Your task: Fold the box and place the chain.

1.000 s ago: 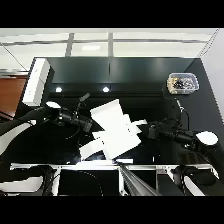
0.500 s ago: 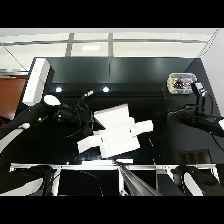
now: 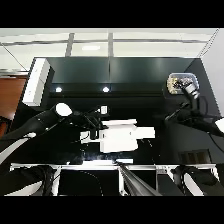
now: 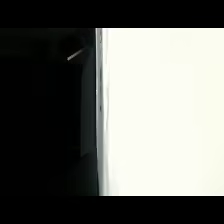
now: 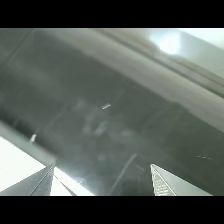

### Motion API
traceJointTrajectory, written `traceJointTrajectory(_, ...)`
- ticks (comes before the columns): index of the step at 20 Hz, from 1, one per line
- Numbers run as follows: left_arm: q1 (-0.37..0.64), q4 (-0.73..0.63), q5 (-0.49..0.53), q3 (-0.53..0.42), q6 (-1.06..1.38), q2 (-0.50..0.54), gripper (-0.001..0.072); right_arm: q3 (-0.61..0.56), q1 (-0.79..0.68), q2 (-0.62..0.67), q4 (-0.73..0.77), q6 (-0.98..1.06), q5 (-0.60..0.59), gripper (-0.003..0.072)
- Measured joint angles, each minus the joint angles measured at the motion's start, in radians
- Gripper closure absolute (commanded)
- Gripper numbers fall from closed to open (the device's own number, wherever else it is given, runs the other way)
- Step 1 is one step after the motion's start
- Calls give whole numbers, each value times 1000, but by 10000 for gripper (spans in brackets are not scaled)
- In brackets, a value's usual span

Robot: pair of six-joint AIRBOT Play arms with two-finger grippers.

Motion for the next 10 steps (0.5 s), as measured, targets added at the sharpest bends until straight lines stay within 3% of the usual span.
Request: traceJointTrajectory(10,-14,3,27,2,23,-93,684,-163,292,-11,-11,-276,-10,-15)
